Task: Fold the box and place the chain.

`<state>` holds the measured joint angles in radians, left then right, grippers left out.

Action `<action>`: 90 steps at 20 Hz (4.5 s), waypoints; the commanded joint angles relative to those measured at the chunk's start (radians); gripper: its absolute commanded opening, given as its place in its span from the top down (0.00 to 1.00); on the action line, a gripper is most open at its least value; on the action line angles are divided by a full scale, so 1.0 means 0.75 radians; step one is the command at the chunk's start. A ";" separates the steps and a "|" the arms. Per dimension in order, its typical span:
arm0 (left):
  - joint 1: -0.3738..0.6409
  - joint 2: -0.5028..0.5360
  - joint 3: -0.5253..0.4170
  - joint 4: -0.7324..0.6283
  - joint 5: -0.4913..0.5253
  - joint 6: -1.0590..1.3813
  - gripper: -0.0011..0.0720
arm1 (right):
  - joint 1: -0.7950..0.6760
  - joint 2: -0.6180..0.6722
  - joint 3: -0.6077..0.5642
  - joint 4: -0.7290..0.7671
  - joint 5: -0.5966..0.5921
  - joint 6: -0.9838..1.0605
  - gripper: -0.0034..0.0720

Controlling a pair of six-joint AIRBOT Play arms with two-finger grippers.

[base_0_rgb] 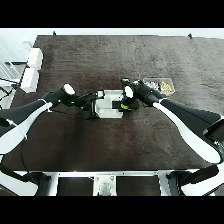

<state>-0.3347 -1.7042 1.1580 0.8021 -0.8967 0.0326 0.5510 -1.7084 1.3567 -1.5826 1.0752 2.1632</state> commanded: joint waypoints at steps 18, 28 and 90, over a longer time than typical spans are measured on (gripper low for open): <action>0.002 0.001 0.001 -0.002 -0.003 -0.002 0.26 | -0.272 0.494 0.000 -0.206 0.014 -0.279 0.33; 0.002 0.001 0.001 -0.002 -0.003 -0.002 0.26 | -0.688 0.126 -0.002 0.122 -0.248 -0.580 0.36; 0.002 0.001 0.001 -0.002 -0.002 -0.002 0.26 | 0.164 0.776 -0.343 0.655 -0.691 -0.686 0.95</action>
<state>-0.3344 -1.7042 1.1580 0.8005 -0.8989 0.0311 0.6716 -1.0855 1.1637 -1.1484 0.6418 1.6493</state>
